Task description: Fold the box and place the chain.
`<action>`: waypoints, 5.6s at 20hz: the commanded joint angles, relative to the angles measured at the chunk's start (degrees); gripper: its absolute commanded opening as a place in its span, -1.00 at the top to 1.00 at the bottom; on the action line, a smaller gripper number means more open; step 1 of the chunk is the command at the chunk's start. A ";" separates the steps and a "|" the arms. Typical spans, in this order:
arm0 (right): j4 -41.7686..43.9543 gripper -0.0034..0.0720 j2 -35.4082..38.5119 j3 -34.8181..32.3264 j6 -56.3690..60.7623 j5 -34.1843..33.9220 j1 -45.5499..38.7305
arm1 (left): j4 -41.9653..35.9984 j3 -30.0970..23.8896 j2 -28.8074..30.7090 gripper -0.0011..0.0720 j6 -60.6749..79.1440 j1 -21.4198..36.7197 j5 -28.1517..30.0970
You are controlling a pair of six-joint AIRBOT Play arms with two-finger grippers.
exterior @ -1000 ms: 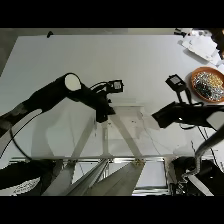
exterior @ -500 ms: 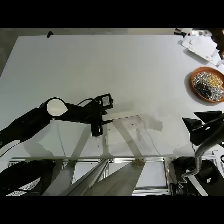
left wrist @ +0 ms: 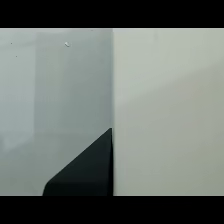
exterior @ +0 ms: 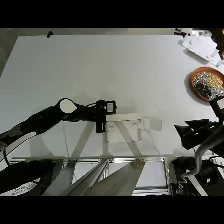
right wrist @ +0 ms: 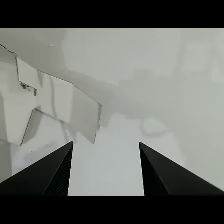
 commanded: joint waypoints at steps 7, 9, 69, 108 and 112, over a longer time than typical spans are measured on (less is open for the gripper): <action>7.50 -0.30 0.09 -4.20 0.68 -6.88 0.00 | 2.62 9.64 -9.22 0.98 -1.84 0.20 -3.54; 6.93 -0.30 0.09 -4.22 0.68 -6.86 0.00 | 4.63 11.34 -10.75 0.98 -4.72 0.22 -4.24; -0.68 -0.30 0.09 -4.22 0.72 -4.28 0.00 | 10.60 11.34 -13.79 0.96 -8.33 0.44 -6.01; -0.72 -0.30 0.09 -4.22 0.26 -4.07 0.00 | 10.75 11.34 -10.82 0.90 -12.85 0.44 -6.29; -0.72 -0.30 0.09 -4.20 0.24 -4.07 0.00 | 10.75 11.34 -12.33 0.65 -12.85 0.44 -7.23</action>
